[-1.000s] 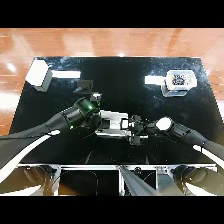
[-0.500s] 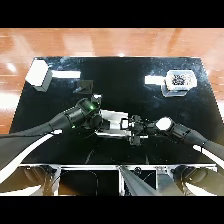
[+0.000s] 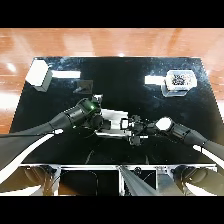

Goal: Fold the box and place the chain.

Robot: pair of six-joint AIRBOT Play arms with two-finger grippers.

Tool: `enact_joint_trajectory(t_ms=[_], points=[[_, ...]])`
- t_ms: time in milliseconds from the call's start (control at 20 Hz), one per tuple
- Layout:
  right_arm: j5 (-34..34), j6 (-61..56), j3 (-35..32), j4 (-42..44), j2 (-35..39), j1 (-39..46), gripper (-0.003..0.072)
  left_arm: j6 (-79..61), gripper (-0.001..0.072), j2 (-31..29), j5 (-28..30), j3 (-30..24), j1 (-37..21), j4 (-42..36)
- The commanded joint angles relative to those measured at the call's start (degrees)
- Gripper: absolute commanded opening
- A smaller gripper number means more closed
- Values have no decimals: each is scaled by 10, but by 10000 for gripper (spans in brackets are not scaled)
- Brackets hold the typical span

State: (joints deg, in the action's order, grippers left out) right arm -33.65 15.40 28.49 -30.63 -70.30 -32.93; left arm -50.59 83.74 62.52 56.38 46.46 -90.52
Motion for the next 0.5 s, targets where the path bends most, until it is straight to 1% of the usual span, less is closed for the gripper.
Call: enact_joint_trajectory(t_ms=[0, 50, 150, 250, 350, 450], points=[[0, 0, 0, -1, 0, 0, 491, 0, 238, 0, 4, 0, 0, 0], [0, 0, 0, -1, 0, 0, 491, 0, 235, 0, 5, 0, 0, 0], [0, 0, 0, -1, 0, 0, 490, 0, 143, 0, 5, 0, 0, 0], [0, 0, 0, -1, 0, 0, 491, -4, 126, 0, 5, 0, 0, -4], [0, 0, 0, -1, 0, 0, 490, -4, 24, 0, 7, 0, 1, -5], [0, 0, 0, -1, 0, 0, 491, -5, 20, 0, 14, 0, 1, -6]])
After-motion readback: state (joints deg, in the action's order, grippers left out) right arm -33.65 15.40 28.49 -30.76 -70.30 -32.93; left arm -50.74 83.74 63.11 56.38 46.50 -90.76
